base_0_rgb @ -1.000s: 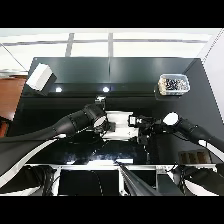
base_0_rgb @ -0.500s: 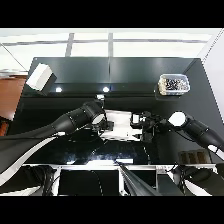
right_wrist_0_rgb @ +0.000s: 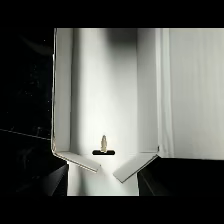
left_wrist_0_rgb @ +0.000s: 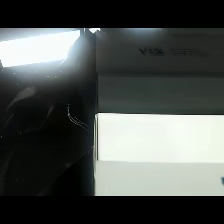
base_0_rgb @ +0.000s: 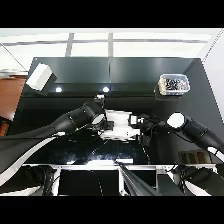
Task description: Fold the box and place the chain.
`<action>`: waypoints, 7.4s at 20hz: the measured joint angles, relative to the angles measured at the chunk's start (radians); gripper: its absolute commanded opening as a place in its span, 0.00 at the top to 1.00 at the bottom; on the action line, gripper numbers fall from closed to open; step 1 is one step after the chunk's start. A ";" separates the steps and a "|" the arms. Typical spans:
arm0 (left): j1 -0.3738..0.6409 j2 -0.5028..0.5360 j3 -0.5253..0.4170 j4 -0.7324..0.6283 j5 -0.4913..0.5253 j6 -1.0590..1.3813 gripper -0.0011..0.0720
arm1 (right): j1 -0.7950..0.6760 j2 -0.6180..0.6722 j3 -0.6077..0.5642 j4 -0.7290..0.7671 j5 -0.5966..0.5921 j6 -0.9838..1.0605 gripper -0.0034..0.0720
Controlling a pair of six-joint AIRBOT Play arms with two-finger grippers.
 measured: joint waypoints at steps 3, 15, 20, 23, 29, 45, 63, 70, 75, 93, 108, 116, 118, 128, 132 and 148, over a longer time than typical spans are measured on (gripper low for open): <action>0.000 0.000 0.000 0.001 0.003 0.000 0.94 | 0.037 -0.001 0.000 -0.012 -0.018 0.042 0.69; 0.000 0.000 0.000 -0.002 0.020 -0.002 0.94 | 0.098 -0.015 0.000 -0.063 -0.108 0.140 0.69; 0.000 0.000 0.000 -0.003 0.022 -0.004 0.94 | 0.102 -0.021 0.000 -0.043 -0.147 0.146 0.69; 0.000 0.000 0.000 -0.004 0.022 -0.003 0.94 | 0.102 -0.023 0.000 -0.022 -0.160 0.146 0.69; -0.001 0.000 0.000 -0.010 0.022 0.000 0.94 | 0.105 -0.024 0.000 0.019 -0.176 0.146 0.69; -0.001 -0.002 -0.011 -0.024 0.034 -0.010 0.94 | 0.131 -0.071 0.000 0.045 -0.224 0.143 0.65; 0.006 -0.002 -0.014 -0.031 0.046 -0.018 0.95 | -0.433 0.111 0.103 -0.151 0.283 1.153 0.91; 0.006 -0.002 -0.014 -0.032 0.062 -0.011 0.95 | -0.400 0.056 -0.092 -0.054 0.164 1.437 0.91; 0.006 -0.002 -0.014 -0.031 0.058 -0.010 0.95 | -0.304 -0.038 -0.108 0.093 0.057 1.424 0.54; 0.006 -0.006 -0.014 -0.027 0.048 -0.008 0.94 | -0.217 -0.066 0.015 0.208 0.203 1.305 0.41; 0.006 -0.006 -0.014 -0.027 0.048 -0.008 0.94 | 0.092 -0.082 0.197 -0.225 0.069 1.817 0.41; 0.006 -0.006 -0.014 -0.027 0.048 -0.008 0.95 | 0.201 -0.153 0.297 -0.435 0.113 2.004 0.48; 0.006 -0.006 -0.014 -0.027 0.048 -0.006 0.95 | 0.219 -0.172 0.317 -0.470 0.135 2.028 0.56; 0.006 -0.006 -0.014 -0.027 0.046 0.000 0.94 | 0.245 -0.214 0.346 -0.560 0.182 2.081 0.56; 0.006 -0.006 -0.014 -0.027 0.047 0.000 0.94 | 0.262 -0.253 0.398 -0.607 0.225 2.100 0.56; 0.007 -0.006 -0.014 -0.023 0.049 0.000 0.95 | 0.312 -0.356 0.478 -0.684 0.314 2.213 0.78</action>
